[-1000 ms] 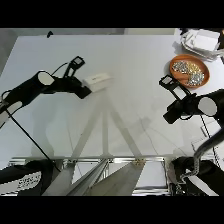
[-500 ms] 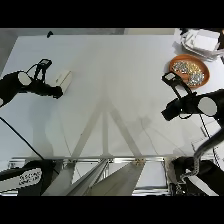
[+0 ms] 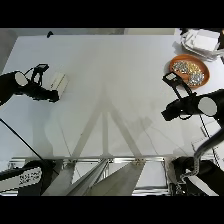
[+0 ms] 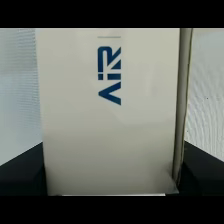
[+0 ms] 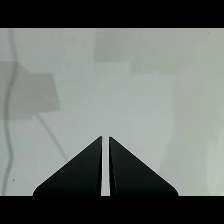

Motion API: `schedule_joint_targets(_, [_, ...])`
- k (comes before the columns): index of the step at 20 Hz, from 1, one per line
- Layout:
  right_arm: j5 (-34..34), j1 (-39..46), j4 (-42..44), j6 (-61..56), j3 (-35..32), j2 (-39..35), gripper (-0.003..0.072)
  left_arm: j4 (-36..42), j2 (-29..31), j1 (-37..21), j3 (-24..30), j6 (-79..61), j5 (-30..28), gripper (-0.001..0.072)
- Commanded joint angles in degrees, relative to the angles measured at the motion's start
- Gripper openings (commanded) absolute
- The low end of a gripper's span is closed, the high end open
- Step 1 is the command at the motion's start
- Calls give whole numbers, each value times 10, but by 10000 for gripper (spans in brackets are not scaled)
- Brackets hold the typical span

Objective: Fold the box and place the chain.

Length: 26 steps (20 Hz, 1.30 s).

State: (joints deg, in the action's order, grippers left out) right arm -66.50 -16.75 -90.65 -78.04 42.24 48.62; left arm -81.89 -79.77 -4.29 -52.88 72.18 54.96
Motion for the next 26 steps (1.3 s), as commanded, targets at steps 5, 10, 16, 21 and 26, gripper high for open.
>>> schedule_joint_targets(5, [-6, 0, 10, -2, 0, 0, 62, 0, 0, -1, 0, 3, 16, 693])
schedule_joint_targets(10, [-5, 0, 14, -2, 0, -1, 245, 0, 35, -1, 0, 1, 4, 693])
schedule_joint_targets(16, [-3, 0, 19, -1, 0, -1, 244, 3, 144, 1, 0, 1, 10, 536])
schedule_joint_targets(21, [-3, 0, 19, -1, 0, -1, 244, 158, 200, 2, 0, -67, 85, 3])
schedule_joint_targets(26, [-3, 0, 19, -1, 0, -1, 244, 182, 198, 77, 0, -78, 121, 4])
